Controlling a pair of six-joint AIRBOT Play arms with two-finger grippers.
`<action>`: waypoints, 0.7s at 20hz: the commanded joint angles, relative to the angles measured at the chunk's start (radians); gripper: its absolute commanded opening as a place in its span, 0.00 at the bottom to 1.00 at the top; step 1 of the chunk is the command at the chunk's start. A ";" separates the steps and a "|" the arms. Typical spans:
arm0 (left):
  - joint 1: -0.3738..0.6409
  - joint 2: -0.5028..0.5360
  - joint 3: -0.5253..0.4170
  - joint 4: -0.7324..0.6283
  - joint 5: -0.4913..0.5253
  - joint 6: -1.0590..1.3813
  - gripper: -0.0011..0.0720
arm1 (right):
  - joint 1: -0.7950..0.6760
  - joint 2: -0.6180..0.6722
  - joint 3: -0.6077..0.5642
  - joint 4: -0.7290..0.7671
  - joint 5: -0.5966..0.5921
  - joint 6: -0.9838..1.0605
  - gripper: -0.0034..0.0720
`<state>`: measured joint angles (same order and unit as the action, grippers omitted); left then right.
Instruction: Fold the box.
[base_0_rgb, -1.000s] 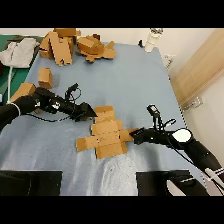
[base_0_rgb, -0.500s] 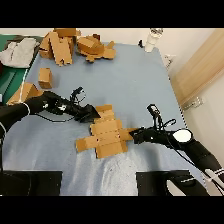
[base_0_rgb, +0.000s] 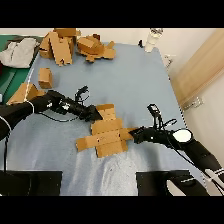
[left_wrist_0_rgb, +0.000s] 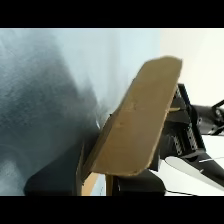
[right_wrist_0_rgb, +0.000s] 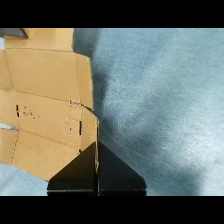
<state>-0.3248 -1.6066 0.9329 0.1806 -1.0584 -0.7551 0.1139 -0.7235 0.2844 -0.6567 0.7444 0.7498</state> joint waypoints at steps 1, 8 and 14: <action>0.000 -0.002 0.002 -0.001 -0.026 0.046 0.29 | 0.001 0.000 0.000 0.003 -0.006 0.000 0.05; -0.008 -0.002 0.002 -0.002 -0.019 0.134 0.03 | 0.001 0.000 0.000 0.005 -0.011 0.000 0.05; -0.012 0.008 0.022 0.007 -0.102 0.363 0.03 | -0.040 0.005 0.056 -0.003 -0.015 0.130 0.36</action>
<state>-0.3336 -1.6054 0.9432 0.1814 -1.1133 -0.5190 0.0986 -0.7223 0.3069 -0.6483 0.7311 0.7921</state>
